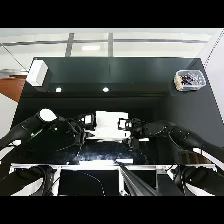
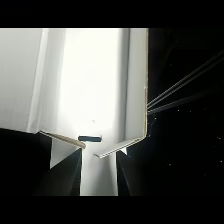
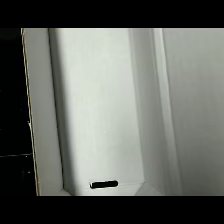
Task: Fold the box and place the chain.
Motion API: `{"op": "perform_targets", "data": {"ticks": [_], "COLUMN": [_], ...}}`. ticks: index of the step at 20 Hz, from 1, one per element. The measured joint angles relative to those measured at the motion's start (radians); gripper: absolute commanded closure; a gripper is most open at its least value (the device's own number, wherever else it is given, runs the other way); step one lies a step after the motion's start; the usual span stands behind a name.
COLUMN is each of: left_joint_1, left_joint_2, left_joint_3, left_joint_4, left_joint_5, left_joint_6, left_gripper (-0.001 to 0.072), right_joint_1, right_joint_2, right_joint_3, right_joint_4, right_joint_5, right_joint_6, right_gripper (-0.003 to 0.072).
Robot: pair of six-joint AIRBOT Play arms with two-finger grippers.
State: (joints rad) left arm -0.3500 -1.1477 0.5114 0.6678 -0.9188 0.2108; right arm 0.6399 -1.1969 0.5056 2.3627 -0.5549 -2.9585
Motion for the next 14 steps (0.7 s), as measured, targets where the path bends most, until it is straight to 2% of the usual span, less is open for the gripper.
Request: {"op": "perform_targets", "data": {"ticks": [2, 4, 10, 11, 14], "left_joint_1": [0.000, -0.001, -0.050, -0.063, -0.105], "left_joint_2": [0.000, 0.000, 0.000, 0.000, -0.001], "left_joint_3": [0.000, 0.000, 0.000, 0.000, 0.000], "left_joint_4": [-0.006, -0.014, -0.023, -0.023, -0.026], "left_joint_5": [-0.001, -0.001, 0.034, 0.047, 0.090], "left_joint_6": [0.000, 0.000, 0.000, 0.000, 0.000], "left_gripper": [0.0453, 0.0486, 0.0492, 0.0569, 0.0604], "right_joint_1": [0.000, 0.000, 0.000, 0.000, 0.000], "right_joint_2": [0.000, 0.000, 0.000, 0.000, 0.000], "right_joint_3": [0.000, 0.000, 0.000, 0.000, 0.000], "right_joint_4": [0.000, 0.000, -0.002, -0.002, -0.001], "right_joint_5": [0.000, 0.000, 0.000, -0.001, -0.001], "right_joint_6": [0.000, 0.000, -0.001, -0.001, 0.000], "right_gripper": [0.0297, 0.0297, 0.0297, 0.0297, 0.0297]}}
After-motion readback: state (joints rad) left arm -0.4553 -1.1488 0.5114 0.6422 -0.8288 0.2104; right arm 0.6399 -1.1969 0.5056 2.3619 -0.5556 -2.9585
